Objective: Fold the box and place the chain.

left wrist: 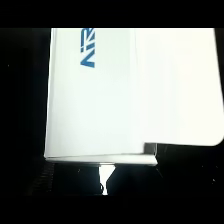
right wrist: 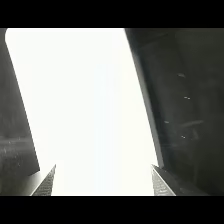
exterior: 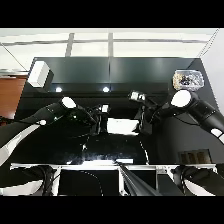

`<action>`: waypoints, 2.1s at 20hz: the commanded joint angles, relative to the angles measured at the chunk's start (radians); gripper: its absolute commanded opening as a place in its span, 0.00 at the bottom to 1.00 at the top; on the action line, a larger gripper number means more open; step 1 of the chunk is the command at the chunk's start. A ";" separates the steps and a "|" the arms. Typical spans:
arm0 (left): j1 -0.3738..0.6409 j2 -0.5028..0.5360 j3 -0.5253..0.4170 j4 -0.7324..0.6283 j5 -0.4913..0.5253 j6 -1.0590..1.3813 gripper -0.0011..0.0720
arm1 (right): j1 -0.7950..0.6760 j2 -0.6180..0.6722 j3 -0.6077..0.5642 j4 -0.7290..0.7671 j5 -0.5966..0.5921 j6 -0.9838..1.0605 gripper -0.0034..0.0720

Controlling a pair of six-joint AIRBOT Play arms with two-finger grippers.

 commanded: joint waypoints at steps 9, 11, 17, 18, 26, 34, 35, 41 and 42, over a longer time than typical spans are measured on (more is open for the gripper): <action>0.000 -0.001 0.000 0.000 0.000 0.000 0.39 | 0.058 0.006 -0.019 -0.015 -0.031 -0.060 0.64; 0.000 -0.001 0.000 0.000 0.000 0.000 0.39 | 0.059 0.006 -0.019 -0.016 -0.036 -0.060 0.64; 0.000 -0.001 0.000 0.000 0.000 0.000 0.39 | 0.059 0.014 -0.016 -0.016 -0.077 -0.052 0.60; 0.000 -0.001 0.000 0.000 0.000 0.000 0.39 | 0.059 0.022 -0.016 -0.016 -0.077 -0.048 0.60; 0.000 -0.001 0.000 0.000 -0.003 0.000 0.39 | 0.116 0.053 -0.017 -0.085 -0.125 0.009 0.93; 0.000 -0.001 0.000 0.000 -0.003 0.000 0.39 | 0.136 0.029 -0.018 -0.116 -0.128 0.029 0.93; 0.000 -0.001 0.000 0.000 -0.003 0.000 0.39 | 0.144 0.029 -0.018 -0.115 -0.129 0.029 0.93; 0.000 -0.001 0.000 0.000 -0.003 0.000 0.39 | 0.156 0.008 -0.018 -0.126 -0.142 0.029 0.93; 0.000 -0.001 0.000 0.000 -0.003 0.000 0.39 | 0.156 0.006 -0.018 -0.131 -0.145 0.029 0.92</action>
